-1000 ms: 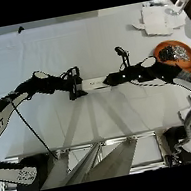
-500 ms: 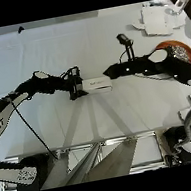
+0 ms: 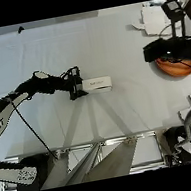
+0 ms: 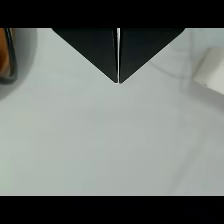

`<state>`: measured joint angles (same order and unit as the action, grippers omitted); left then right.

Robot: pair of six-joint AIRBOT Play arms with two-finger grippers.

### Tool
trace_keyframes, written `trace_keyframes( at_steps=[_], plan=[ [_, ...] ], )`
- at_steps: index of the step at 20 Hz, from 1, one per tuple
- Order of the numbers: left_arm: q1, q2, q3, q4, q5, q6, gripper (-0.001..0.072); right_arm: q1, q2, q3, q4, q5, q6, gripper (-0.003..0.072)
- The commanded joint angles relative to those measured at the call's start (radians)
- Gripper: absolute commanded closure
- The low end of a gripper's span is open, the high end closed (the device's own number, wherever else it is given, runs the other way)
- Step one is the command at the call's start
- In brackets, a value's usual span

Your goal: Fold the box and place the chain.

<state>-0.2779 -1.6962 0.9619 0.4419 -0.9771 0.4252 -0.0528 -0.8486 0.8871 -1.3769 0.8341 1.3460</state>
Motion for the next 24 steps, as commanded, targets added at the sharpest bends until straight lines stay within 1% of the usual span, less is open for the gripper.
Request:
trace_keyframes(
  at_steps=[1,4,5,6,7,9,11,14,15,17,19,22,24],
  plan=[
    [0.000,0.000,0.000,0.001,0.000,0.000,0.0317,-0.061,0.035,0.002,-0.161,0.189,0.096,0.0677],
    [0.000,0.000,0.000,0.001,-0.007,0.000,0.0320,-0.061,0.035,0.002,-0.159,0.222,0.097,0.0677],
    [0.000,0.000,0.000,0.001,-0.007,-0.002,0.0364,-0.061,0.035,0.002,-0.159,0.221,0.097,0.0677],
    [0.000,0.000,0.000,0.001,-0.008,-0.013,0.0555,-0.061,0.035,0.002,-0.159,0.221,0.097,0.0677],
    [0.000,0.001,0.000,0.001,-0.008,-0.014,0.0697,-0.061,0.035,0.002,-0.159,0.221,0.097,0.0677],
    [0.000,0.011,0.000,0.002,-0.006,-0.015,0.0696,-0.061,0.035,0.002,-0.159,0.221,0.097,0.0677],
    [0.004,0.042,0.000,0.005,-0.006,-0.016,0.0701,-0.061,0.035,0.002,-0.159,0.221,0.097,0.0677],
    [0.005,0.139,0.000,0.008,-0.003,-0.033,0.0701,-0.061,0.035,0.002,-0.159,0.221,0.097,0.0677],
    [0.005,0.179,0.000,0.020,0.017,-0.042,0.0700,-0.061,0.035,0.002,-0.159,0.221,0.096,0.0677],
    [0.009,0.269,0.000,0.080,0.119,-0.166,0.0702,-0.062,0.035,0.002,-0.159,0.221,0.096,0.0677],
    [0.035,0.349,0.000,0.143,0.209,-0.313,0.0702,-0.061,0.035,0.002,-0.159,0.221,0.096,0.0677],
    [0.114,0.454,0.000,0.181,0.343,-0.456,0.0702,-0.061,0.035,0.002,-0.159,0.221,0.096,0.0677],
    [0.182,0.496,0.000,0.181,0.497,-0.597,0.0703,-0.061,0.035,0.002,-0.159,0.221,0.096,0.0677]
  ],
)
